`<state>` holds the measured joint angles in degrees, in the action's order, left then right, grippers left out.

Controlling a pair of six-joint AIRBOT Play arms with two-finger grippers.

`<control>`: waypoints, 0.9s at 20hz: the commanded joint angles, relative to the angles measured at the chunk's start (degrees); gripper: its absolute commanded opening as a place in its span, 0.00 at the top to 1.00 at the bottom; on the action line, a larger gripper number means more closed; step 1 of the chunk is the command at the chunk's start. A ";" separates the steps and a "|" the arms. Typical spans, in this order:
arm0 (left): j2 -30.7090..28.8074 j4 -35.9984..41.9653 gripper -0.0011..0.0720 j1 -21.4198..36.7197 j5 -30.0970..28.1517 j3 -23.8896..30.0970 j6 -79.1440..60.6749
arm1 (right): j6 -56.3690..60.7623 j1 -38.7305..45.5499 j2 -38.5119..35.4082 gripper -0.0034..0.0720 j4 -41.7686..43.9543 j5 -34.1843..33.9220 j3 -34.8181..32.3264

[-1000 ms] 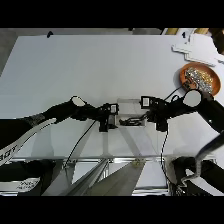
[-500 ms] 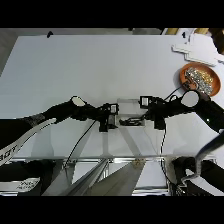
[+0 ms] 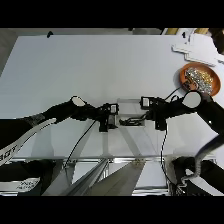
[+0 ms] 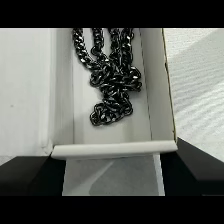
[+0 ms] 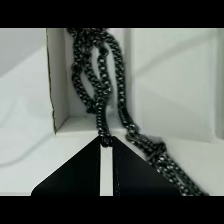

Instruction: Fold the box and place the chain.

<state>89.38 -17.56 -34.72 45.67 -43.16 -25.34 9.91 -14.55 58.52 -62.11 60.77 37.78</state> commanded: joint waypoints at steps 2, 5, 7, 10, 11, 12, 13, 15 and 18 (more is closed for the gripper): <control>0.00 0.00 0.75 -0.02 0.00 0.00 0.00 | 3.89 -0.04 -5.70 0.93 -0.28 1.97 0.04; 0.00 -0.02 0.75 -0.02 0.00 0.00 0.00 | 5.09 -0.04 -8.94 0.93 6.08 3.17 0.04; 0.00 -0.02 0.75 -0.02 0.00 0.00 0.00 | 5.03 -0.04 -9.49 0.93 17.14 3.04 0.04; 0.00 -0.02 0.75 -0.02 0.00 0.00 -0.02 | 4.63 -2.08 -9.46 0.93 27.43 -0.42 0.04; 0.00 -0.02 0.75 -0.02 0.00 0.00 0.00 | 4.63 -3.91 -9.44 0.93 27.89 -2.45 0.04; 0.00 0.00 0.75 -0.02 0.00 0.00 0.00 | 4.66 -5.88 -9.33 0.93 27.89 -4.20 0.04; 0.00 -0.02 0.75 -0.02 0.00 0.00 -0.02 | 4.68 -8.15 -9.07 0.93 27.87 -5.97 0.04; 0.00 0.00 0.75 -0.02 0.00 0.00 0.00 | 5.81 -11.82 -8.85 0.93 27.76 -10.16 0.04; 0.00 0.00 0.75 -0.02 0.00 0.00 0.00 | 9.84 -14.08 -7.48 0.93 27.69 -15.23 0.04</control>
<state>89.38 -17.56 -34.72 45.69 -43.16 -25.34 16.75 -25.82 50.15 -35.55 51.29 37.76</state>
